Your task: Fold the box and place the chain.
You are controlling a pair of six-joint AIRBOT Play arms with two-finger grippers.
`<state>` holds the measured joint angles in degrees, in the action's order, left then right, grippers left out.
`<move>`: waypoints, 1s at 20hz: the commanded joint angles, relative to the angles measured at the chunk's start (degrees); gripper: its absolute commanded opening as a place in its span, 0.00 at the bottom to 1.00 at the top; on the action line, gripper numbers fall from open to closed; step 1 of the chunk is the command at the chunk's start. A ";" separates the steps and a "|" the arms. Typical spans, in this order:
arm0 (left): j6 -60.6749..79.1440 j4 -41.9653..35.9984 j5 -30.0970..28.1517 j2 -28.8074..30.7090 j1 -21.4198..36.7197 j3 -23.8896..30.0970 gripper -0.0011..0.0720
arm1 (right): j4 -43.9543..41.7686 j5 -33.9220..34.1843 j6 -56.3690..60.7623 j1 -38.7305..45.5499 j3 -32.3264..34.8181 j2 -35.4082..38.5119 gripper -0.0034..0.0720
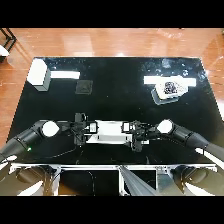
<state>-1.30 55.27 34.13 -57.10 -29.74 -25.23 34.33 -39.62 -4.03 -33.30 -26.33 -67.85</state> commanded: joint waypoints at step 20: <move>2.64 0.24 4.61 -1.53 -0.11 0.04 0.78 | -0.17 0.98 0.90 -0.02 0.02 -0.02 0.52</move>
<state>0.54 55.51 39.07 -58.46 -29.85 -25.23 34.26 -39.09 -3.38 -33.30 -26.33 -67.85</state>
